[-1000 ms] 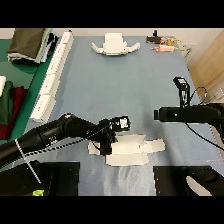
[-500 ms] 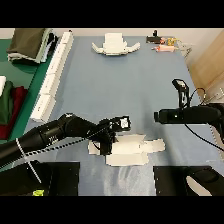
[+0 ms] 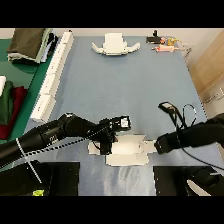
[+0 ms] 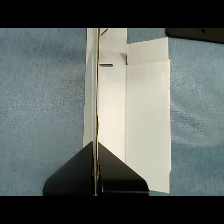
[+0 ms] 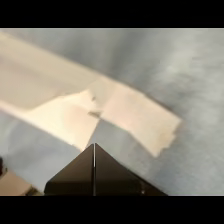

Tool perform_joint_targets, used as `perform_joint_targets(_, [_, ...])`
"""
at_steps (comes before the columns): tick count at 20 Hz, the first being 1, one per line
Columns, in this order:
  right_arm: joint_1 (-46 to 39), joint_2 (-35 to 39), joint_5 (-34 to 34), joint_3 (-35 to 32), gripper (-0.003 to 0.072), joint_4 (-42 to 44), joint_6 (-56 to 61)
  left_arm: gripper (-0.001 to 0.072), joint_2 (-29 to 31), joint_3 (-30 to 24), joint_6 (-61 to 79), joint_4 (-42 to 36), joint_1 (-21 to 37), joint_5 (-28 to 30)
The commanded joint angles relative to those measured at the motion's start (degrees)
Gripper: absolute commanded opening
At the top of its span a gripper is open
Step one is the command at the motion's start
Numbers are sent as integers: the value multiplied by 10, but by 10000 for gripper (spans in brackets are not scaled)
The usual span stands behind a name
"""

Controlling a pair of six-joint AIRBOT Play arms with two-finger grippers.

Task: Fold the box.

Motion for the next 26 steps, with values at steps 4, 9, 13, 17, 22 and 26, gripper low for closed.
perform_joint_targets(4, [274,106,18,-64,650,-36,-125,15,0,0,0,0,0,0])
perform_joint_targets(9, [351,22,120,-73,667,-106,-120,15,0,0,0,0,0,0])
perform_joint_targets(13, [353,-70,195,-73,713,-123,-131,15,0,0,0,0,0,0])
perform_joint_targets(17, [353,-146,226,-73,703,-129,-158,15,0,0,0,0,0,0])
perform_joint_targets(22, [353,-165,260,-73,703,-174,-167,15,0,0,0,0,0,0])
perform_joint_targets(26, [353,-151,275,-66,704,-260,-50,15,0,0,0,-1,0,0])
